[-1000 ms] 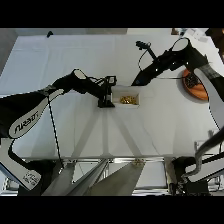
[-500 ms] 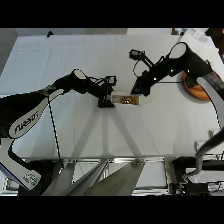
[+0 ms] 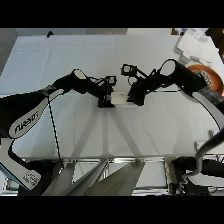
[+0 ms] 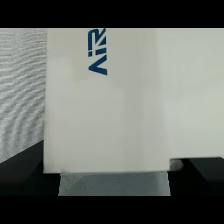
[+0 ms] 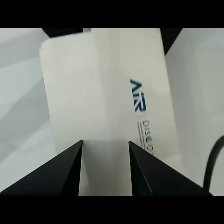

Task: Fold the box and place the chain.

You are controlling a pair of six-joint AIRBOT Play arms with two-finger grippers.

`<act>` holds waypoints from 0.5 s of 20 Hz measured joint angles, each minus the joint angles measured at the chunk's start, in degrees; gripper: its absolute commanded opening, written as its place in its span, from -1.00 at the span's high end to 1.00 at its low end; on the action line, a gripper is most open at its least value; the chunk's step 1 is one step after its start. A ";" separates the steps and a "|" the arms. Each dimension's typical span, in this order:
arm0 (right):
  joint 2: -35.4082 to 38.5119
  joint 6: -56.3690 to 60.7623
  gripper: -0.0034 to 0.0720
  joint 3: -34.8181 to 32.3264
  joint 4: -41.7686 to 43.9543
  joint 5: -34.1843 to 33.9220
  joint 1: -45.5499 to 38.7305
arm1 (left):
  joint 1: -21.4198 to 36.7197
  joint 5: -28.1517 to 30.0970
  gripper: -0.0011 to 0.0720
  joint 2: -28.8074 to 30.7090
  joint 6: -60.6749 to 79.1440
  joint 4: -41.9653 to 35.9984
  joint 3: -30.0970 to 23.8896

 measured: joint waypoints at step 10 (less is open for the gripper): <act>3.58 -6.99 0.01 -7.63 3.96 -10.91 2.58 | 0.00 0.02 0.21 0.00 0.00 0.00 0.00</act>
